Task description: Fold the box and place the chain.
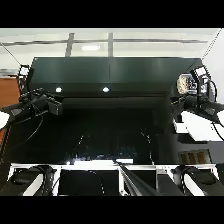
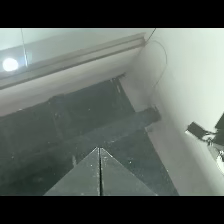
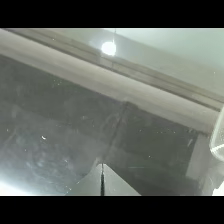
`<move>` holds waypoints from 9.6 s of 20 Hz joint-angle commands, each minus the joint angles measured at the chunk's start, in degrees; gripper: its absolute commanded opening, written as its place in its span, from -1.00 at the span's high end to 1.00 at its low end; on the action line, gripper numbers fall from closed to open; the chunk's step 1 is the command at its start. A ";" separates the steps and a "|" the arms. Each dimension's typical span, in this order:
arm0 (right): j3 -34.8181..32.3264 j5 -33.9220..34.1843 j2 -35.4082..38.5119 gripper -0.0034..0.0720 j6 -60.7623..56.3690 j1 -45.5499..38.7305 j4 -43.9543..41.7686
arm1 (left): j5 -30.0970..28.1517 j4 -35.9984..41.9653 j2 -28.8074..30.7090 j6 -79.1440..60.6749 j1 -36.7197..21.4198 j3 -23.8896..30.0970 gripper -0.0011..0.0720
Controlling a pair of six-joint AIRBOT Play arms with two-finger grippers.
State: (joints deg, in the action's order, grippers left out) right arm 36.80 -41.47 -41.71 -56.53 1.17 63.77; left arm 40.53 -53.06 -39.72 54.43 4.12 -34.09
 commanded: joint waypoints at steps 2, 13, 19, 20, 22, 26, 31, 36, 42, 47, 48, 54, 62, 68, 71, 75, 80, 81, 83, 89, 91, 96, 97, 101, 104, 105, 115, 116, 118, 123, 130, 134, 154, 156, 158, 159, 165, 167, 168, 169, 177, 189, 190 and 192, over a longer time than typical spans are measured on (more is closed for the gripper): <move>0.02 10.47 -0.04 0.87 -0.02 0.02 -6.25 | -3.65 0.07 -0.02 0.00 0.02 0.04 0.89; 0.07 27.82 -3.50 -1.00 -0.04 -3.61 -21.62 | -20.46 1.84 -2.67 0.00 0.04 0.04 0.03; 14.71 0.17 -18.12 -1.00 -26.05 -37.22 12.17 | -17.75 4.57 -4.35 0.07 0.44 0.04 -0.97; 16.63 -4.42 -20.37 -1.00 -29.31 -43.43 14.84 | -17.18 4.57 -4.44 0.07 0.68 0.04 -0.97; 18.05 -10.93 -23.50 -1.00 -30.23 -53.70 15.26 | -15.89 4.50 -5.01 0.00 1.75 0.04 -0.97; 20.61 -16.09 -29.14 -1.00 -21.64 -61.37 15.41 | -15.17 4.48 -6.73 0.00 3.85 0.04 -0.97; 31.26 -24.57 -40.44 -0.99 -6.97 -60.89 13.22 | -15.10 4.55 -8.31 0.02 4.35 0.04 -0.97; 34.45 -30.12 -47.15 -0.41 5.03 -60.67 5.25 | -14.36 5.70 -9.35 0.04 4.35 0.04 -0.97; 34.49 -30.62 -50.58 0.09 8.02 -59.47 7.76 | -14.29 7.32 -10.64 0.04 4.35 0.04 -0.96; 34.47 -32.15 -49.48 0.87 8.83 -59.01 4.81 | -14.34 7.32 -10.64 0.04 4.35 0.04 -0.97; 34.42 -33.40 -49.03 0.87 8.81 -58.58 3.04 | -14.34 7.32 -10.64 0.02 4.35 0.04 -0.97; 25.49 -37.64 -42.64 0.87 9.51 -52.30 -14.23 | -15.30 7.32 -10.64 0.07 4.33 0.04 -0.94; -7.72 -20.94 -13.60 0.87 18.38 -31.71 -48.39 | -9.99 7.87 -14.38 9.79 4.66 0.02 -0.94; -19.54 -3.15 -5.09 0.87 18.14 -7.67 -52.61 | 3.82 23.93 -31.26 4.35 4.79 -7.28 -0.94; -19.56 -1.77 -5.07 0.87 16.46 0.26 -56.13 | 20.17 33.20 -42.51 -4.70 3.19 -14.51 -0.94; -19.56 -1.81 -5.09 0.87 16.48 3.19 -56.02 | 31.28 33.33 -52.81 -10.43 3.56 -18.95 -0.94; -19.56 -1.55 -5.09 0.87 16.48 3.23 -55.91 | 43.10 31.17 -62.53 -15.10 4.85 -25.33 -0.90; -19.56 -1.55 -5.07 0.87 16.48 3.23 -55.74 | 45.18 31.17 -63.06 -17.27 5.09 -25.86 -0.90; -19.56 -1.53 -5.09 0.87 16.48 3.23 -54.60 | 47.19 30.71 -63.45 -20.26 5.57 -26.62 -0.59; -19.56 -1.53 -5.09 0.87 16.41 3.23 -53.18 | 49.35 23.85 -63.45 -20.13 3.39 -30.08 -0.43; -19.56 -1.55 -5.09 0.87 16.28 3.23 -53.18 | 47.25 21.05 -63.43 -18.56 1.68 -30.99 -0.81; -19.56 -1.99 -5.09 0.87 15.80 3.23 -53.20 | 39.12 18.97 -63.43 -16.90 0.79 -31.56 -0.99; -19.56 -2.03 -5.09 0.87 15.78 3.23 -53.18 | 37.68 19.21 -63.45 -16.52 0.83 -31.76 -1.00; -19.56 -2.03 -5.09 0.87 15.78 3.23 -53.18 | 39.47 22.47 -63.71 -17.40 3.15 -31.74 -0.98; -19.56 -2.01 -5.09 0.87 15.78 3.23 -53.18 | 44.65 25.20 -65.07 -21.20 7.17 -31.76 -0.96; -19.56 -2.01 -5.09 0.87 15.80 3.23 -53.18 | 45.68 25.18 -65.66 -21.66 8.46 -31.76 -0.92; -19.54 -2.25 -5.07 0.27 15.37 3.23 -46.71 | 47.89 20.79 -66.29 -24.13 8.00 -31.80 0.90; -19.21 -2.43 -5.09 -0.54 15.32 3.23 -45.46 | 47.60 20.92 -66.10 -24.11 8.02 -31.80 0.91; -16.68 -3.67 -5.09 -0.85 15.37 3.21 -40.41 | 46.38 20.26 -64.74 -24.00 8.26 -31.76 0.91; -7.26 -2.89 -5.09 -0.84 15.43 3.23 -28.89 | 31.76 21.38 -52.96 -29.20 12.81 -26.84 0.92; -6.60 -5.84 -5.16 -0.84 24.81 5.22 -21.22 | 18.49 12.41 -44.98 -51.01 22.03 -22.56 0.90; -9.90 -8.57 -5.84 -0.85 34.86 10.54 -14.19 | 17.16 12.98 -48.28 -51.25 23.80 -22.56 0.90; -17.88 4.09 -9.99 -1.00 52.06 30.56 -20.55 | 18.08 12.55 -50.64 -51.04 24.09 -22.58 0.90; -17.35 7.98 -9.99 -1.00 51.65 31.26 -21.75 | 17.99 12.55 -50.64 -51.04 24.09 -22.58 0.90; -14.95 2.71 -9.99 -0.99 50.95 29.42 -21.31 | 17.70 12.52 -50.64 -51.04 24.09 -22.58 0.90; -13.53 0.31 -9.99 -1.00 50.97 27.93 -20.87 | 17.35 12.55 -50.64 -51.04 24.09 -22.58 0.90; -9.86 3.17 -9.99 -1.00 51.08 22.51 -20.70 | 16.22 12.50 -50.62 -51.04 24.13 -22.58 0.91; -9.86 4.04 -9.99 -1.00 52.48 22.51 -20.65 | 15.67 10.97 -50.51 -51.04 24.37 -22.58 0.91; -9.86 4.52 -9.99 -1.00 52.81 22.51 -20.68 | 15.39 9.73 -50.45 -51.04 24.63 -22.58 0.91; -9.86 4.90 -9.99 -1.00 52.94 22.51 -20.61 | 15.32 8.87 -50.45 -51.04 24.83 -22.60 0.91; -9.86 7.28 -12.90 -1.00 54.84 22.38 -21.55 | 13.70 6.58 -50.34 -48.19 26.38 -23.30 0.91; -9.79 0.94 -16.81 -1.00 65.46 18.34 -36.44 | 13.99 6.60 -50.36 -46.66 26.36 -25.16 0.90; -9.79 0.09 -17.14 -1.00 65.83 17.22 -36.79 | 13.99 6.60 -50.36 -46.64 26.36 -25.16 0.90; -9.79 -1.44 -18.23 -1.00 67.32 16.81 -36.74 | 13.99 6.60 -50.36 -46.47 26.36 -25.16 0.90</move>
State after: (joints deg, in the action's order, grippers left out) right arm 26.98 -40.38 -58.70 7.88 19.51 28.84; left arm 54.59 -46.54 -90.13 7.49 30.50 -59.18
